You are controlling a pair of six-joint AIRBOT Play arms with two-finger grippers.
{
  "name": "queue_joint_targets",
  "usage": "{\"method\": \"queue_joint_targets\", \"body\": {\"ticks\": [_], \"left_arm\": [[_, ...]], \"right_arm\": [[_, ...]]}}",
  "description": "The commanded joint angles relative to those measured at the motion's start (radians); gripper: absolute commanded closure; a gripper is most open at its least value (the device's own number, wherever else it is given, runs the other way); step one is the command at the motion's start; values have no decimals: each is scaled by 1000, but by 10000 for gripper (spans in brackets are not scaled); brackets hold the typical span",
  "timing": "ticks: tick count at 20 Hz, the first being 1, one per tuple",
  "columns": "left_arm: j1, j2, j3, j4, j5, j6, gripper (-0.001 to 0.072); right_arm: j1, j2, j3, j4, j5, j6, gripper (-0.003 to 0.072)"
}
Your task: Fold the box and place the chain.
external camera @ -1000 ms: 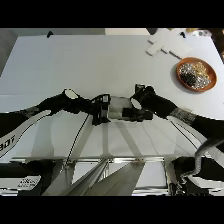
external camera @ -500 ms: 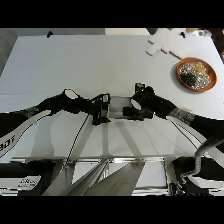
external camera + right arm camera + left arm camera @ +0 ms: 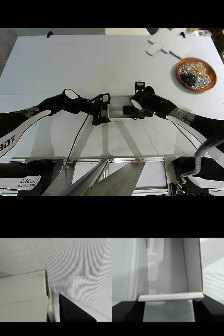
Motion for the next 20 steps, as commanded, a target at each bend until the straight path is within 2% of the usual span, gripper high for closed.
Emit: {"method": "queue_joint_targets", "body": {"ticks": [1, 6, 7, 8, 9, 11, 12, 16, 17, 20], "left_arm": [[1, 1, 0, 2, 0, 5, 319], [1, 1, 0, 2, 0, 5, 319], [1, 1, 0, 2, 0, 5, 319], [1, 1, 0, 2, 0, 5, 319], [1, 1, 0, 3, 0, 5, 319], [1, 1, 0, 2, 0, 5, 319], [1, 1, 0, 2, 0, 5, 319], [1, 0, 0, 2, 1, 5, 319], [1, 0, 0, 2, 0, 5, 319], [1, 1, 0, 2, 0, 5, 319]], "right_arm": [[0, 5, 1, -4, -39, -40, 486], [-5, 46, 1, -72, -63, -62, 470], [-10, 47, 1, -72, -71, -70, 375], [-12, 45, 1, -59, -78, -88, 331], [-12, 44, 1, -59, -77, -89, 335], [-12, 41, 1, -57, -70, -88, 493], [-12, 38, 1, -54, -56, -88, 520], [-21, 18, -3, -43, -6, -89, 546], [-21, 18, -8, -42, -6, -89, 670], [-21, 18, -19, -42, -1, -116, 667]]}}
